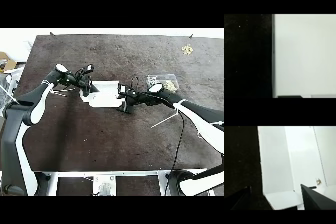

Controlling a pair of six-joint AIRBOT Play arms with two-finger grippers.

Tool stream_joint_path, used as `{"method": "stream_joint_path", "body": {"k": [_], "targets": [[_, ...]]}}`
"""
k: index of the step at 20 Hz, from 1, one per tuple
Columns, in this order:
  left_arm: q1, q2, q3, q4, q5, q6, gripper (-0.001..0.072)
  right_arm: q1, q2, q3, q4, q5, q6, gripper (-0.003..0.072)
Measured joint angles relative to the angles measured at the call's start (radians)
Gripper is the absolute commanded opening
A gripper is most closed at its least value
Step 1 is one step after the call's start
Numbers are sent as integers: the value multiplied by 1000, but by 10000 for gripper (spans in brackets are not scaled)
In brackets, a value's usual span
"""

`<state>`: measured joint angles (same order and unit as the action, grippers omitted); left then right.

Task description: Fold the box and place the chain.

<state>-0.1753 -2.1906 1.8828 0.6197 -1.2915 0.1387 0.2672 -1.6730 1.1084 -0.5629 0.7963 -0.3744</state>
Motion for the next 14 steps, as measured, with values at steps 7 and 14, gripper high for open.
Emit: {"method": "stream_joint_path", "body": {"k": [7, 14], "targets": [[0, 0, 0, 0, 0, 0, 10, 5, -25, 71, -32, -87, 9, 675], [0, 0, 0, 1, 1, 0, 11, -37, -52, 175, -21, -75, 44, 673]]}}
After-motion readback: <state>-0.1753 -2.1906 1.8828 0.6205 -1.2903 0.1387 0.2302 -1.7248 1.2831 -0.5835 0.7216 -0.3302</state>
